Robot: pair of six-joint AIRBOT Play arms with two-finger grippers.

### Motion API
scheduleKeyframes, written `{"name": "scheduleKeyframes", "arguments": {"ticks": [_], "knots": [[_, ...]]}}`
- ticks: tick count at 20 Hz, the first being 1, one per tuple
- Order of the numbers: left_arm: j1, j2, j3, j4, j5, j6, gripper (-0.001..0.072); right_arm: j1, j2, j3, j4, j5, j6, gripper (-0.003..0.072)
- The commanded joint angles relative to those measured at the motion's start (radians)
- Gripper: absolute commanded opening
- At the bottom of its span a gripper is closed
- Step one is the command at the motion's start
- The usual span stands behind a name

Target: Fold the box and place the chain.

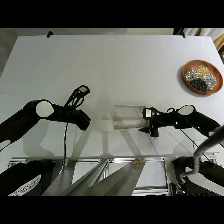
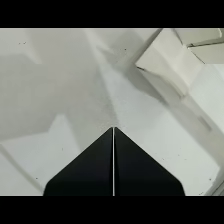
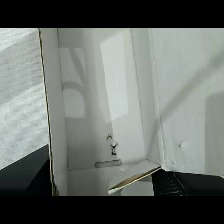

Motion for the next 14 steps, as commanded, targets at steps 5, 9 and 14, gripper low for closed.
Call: {"name": "scheduleKeyframes", "arguments": {"ticks": [5,9,14], "knots": [[-0.021,-0.13,-0.002,-0.216,0.02,-0.072,0.0003,0.0,0.001,0.0,0.0,0.0,0.0,0.0441],[-0.056,-0.24,-0.002,-0.277,0.047,-0.072,0.0003,0.0,0.001,0.0,0.0,0.0,0.0,0.0441],[-0.094,-0.251,-0.002,-0.351,0.053,-0.064,0.0004,0.0,0.001,0.0,0.0,0.0,0.0,0.0441]]}}
